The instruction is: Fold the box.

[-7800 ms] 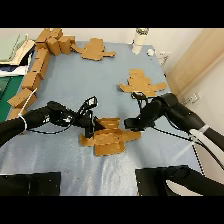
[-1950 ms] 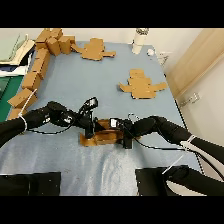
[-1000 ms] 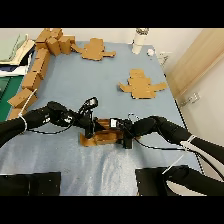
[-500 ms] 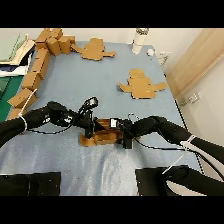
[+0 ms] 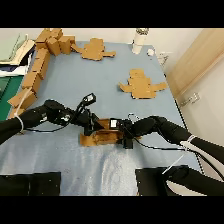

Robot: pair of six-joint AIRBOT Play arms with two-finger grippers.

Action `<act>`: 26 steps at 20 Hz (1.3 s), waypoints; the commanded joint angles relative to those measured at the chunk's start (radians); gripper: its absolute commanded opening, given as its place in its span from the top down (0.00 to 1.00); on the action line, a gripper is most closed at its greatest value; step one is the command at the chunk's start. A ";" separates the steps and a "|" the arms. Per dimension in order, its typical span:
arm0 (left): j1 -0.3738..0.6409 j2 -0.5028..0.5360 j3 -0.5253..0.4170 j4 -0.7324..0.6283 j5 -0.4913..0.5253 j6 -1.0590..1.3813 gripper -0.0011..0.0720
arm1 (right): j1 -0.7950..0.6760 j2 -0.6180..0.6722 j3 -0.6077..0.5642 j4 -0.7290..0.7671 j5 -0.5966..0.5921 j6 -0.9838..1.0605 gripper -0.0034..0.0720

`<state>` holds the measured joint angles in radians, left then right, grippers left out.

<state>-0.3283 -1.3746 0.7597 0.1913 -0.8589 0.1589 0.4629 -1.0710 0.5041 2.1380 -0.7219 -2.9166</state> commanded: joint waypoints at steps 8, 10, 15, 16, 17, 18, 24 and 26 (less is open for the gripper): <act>0.037 0.172 -0.002 0.364 -0.398 -1.006 0.97 | 0.000 0.000 0.000 -0.002 0.002 0.000 0.25; -0.020 0.171 -0.002 0.266 -0.337 -1.051 0.97 | 0.000 0.000 0.000 -0.002 0.002 0.000 0.25; -0.050 0.084 0.053 0.092 -0.039 -1.052 0.97 | 0.000 0.000 0.000 -0.002 0.002 0.000 0.25; -0.050 0.059 0.072 0.093 0.008 -1.066 0.97 | 0.000 0.000 0.000 -0.002 0.002 0.000 0.25; -0.051 0.032 0.093 0.093 0.053 -1.072 0.97 | 0.000 0.000 0.000 -0.003 0.002 0.000 0.25; -0.051 0.003 0.114 0.094 0.072 -1.072 0.97 | 0.000 0.000 0.000 -0.003 0.002 0.000 0.25; -0.051 -0.154 0.174 0.196 0.072 -1.130 0.97 | 0.000 0.000 0.000 -0.003 0.002 0.000 0.25; -0.051 -0.174 0.174 0.221 0.045 -1.128 0.97 | 0.000 0.000 0.000 -0.003 0.003 0.000 0.25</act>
<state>-0.3786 -1.5043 0.9226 0.3649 -0.8051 -0.9474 0.4629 -1.0710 0.5041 2.1349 -0.7197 -2.9166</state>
